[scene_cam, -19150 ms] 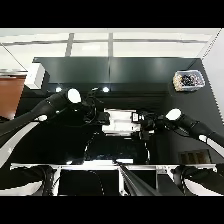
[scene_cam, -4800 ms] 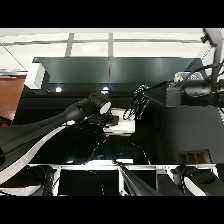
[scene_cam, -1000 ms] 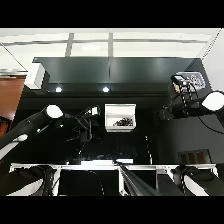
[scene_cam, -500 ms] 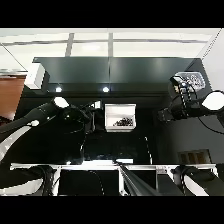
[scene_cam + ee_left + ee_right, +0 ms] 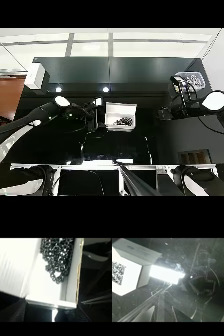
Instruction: Fold the box and place the chain.
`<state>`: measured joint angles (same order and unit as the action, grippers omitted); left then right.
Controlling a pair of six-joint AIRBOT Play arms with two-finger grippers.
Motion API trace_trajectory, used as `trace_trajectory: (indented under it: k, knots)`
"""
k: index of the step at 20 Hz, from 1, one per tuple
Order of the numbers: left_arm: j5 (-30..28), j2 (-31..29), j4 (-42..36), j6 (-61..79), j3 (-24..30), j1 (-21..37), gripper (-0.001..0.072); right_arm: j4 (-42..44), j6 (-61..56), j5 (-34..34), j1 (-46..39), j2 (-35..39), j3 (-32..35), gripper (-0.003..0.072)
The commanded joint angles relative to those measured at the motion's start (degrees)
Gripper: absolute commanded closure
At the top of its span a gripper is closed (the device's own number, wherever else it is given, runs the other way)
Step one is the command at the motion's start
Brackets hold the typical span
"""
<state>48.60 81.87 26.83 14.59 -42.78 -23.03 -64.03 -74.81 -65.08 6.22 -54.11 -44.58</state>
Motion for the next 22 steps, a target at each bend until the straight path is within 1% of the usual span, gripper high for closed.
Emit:
trace_trajectory:
  k: [1,5,6,8,10,11,12,13,14,16,17,18,19,20,22]
  knots:
    - [-0.2,0.2,-0.3,2.9,0.0,-1.5,-0.0002,0.0,0.0,0.9,0.0,0.0,0.0,0.0424]
    - [-0.3,0.5,0.8,3.3,-0.1,-2.3,0.0001,0.0,0.0,0.9,0.0,0.0,0.0,0.0424]
    - [-0.3,0.5,0.8,3.3,-0.1,-2.3,0.0016,0.0,0.0,1.0,0.0,0.0,0.0,0.0425]
    - [-0.4,0.5,0.9,3.3,-0.1,-2.3,0.0228,0.0,0.0,1.6,0.0,0.0,0.0,0.0425]
    - [-0.4,0.5,1.4,3.3,-0.1,-2.3,0.0239,0.4,0.0,3.4,0.2,-0.1,0.0,0.0424]
    - [-0.4,0.5,1.4,3.3,-0.1,-2.3,0.0239,0.5,-0.1,5.7,0.8,-0.1,0.0,0.0422]
    - [-0.4,0.5,1.4,3.3,-0.1,-2.3,0.0239,1.4,-0.4,8.7,1.6,-0.2,0.0,0.0335]
    - [-0.4,0.5,1.4,3.3,-0.1,-2.3,0.0239,4.3,0.5,12.2,2.5,-0.7,-0.1,-0.0016]
    - [-0.3,0.5,1.4,3.3,-0.1,-2.3,0.024,8.6,3.5,15.1,3.1,-1.9,-0.6,-0.0013]
    - [-0.4,0.5,1.4,3.3,-0.1,-2.3,0.0239,18.7,6.4,20.5,3.6,-6.5,-3.0,-0.0013]
    - [-0.3,0.5,1.4,3.3,-0.1,-2.3,0.0239,24.2,9.8,22.5,4.2,-9.4,-4.0,-0.0012]
    - [-0.3,0.5,1.4,3.3,-0.1,-2.3,0.0239,28.3,13.9,22.4,4.8,-12.3,-4.9,-0.0012]
    - [-0.3,0.5,1.4,3.3,-0.1,-2.3,0.0239,30.5,17.6,20.9,5.6,-14.8,-5.2,-0.0012]
    - [-0.3,0.5,1.4,3.3,-0.1,-2.3,0.0239,32.0,24.6,18.1,6.5,-16.9,-5.2,-0.0011]
    - [-0.3,0.5,1.4,3.3,-0.1,-2.3,0.0239,31.3,45.2,11.1,7.8,-18.2,-5.2,-0.0011]
